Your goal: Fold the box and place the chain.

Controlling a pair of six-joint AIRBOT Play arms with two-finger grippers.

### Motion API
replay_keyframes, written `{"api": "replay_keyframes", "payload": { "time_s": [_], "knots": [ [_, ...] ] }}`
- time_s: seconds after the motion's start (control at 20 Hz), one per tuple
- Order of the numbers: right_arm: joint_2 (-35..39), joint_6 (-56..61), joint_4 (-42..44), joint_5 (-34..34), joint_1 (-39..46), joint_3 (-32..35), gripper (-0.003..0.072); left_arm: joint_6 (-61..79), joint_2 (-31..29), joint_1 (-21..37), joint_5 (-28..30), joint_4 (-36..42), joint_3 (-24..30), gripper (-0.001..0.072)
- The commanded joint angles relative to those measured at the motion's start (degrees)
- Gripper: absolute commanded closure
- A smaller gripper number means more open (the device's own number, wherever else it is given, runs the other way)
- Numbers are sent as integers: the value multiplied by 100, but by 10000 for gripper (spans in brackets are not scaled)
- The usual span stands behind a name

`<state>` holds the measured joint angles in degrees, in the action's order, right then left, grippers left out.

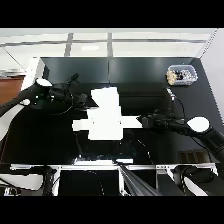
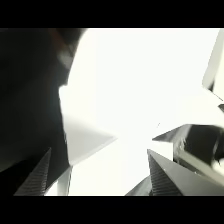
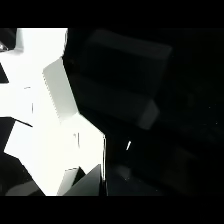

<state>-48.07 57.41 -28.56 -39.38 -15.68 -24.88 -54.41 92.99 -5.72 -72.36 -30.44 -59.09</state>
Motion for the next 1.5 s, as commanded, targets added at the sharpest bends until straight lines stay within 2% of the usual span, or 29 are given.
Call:
{"api": "replay_keyframes", "payload": {
  "time_s": [0.0,0.05,0.1,0.15,0.35,0.45,0.5,0.75,1.0,1.1,1.25,1.45],
  "knots": [
    [4,4,0,-4,-13,2,665,1080,468,-70,-1270,289,-411,22],
    [4,4,0,-4,-13,2,666,1235,560,-125,-1591,214,-529,81],
    [4,4,0,-2,-13,2,666,1263,662,-170,-1749,90,-647,196],
    [4,4,-2,-4,-13,2,666,1266,758,-219,-1812,31,-743,220],
    [4,4,-31,2,-13,2,666,1587,922,-439,-2044,-420,-1008,228],
    [4,2,-70,13,-13,2,666,1709,922,-560,-2098,-772,-1102,307],
    [4,2,-70,33,-13,2,666,1749,922,-584,-2094,-835,-1132,308],
    [4,2,-87,109,-13,2,666,1976,929,-638,-1878,-811,-1154,379],
    [4,4,-177,103,-13,2,666,2057,929,-627,-1788,-785,-1154,381],
    [4,4,-177,92,-13,2,666,2063,929,-625,-1788,-785,-1154,444],
    [4,4,-199,76,-13,2,666,2159,929,-625,-1757,-745,-1154,481],
    [4,4,-199,59,-13,2,666,2214,929,-560,-1775,-538,-1154,491]
  ]
}}
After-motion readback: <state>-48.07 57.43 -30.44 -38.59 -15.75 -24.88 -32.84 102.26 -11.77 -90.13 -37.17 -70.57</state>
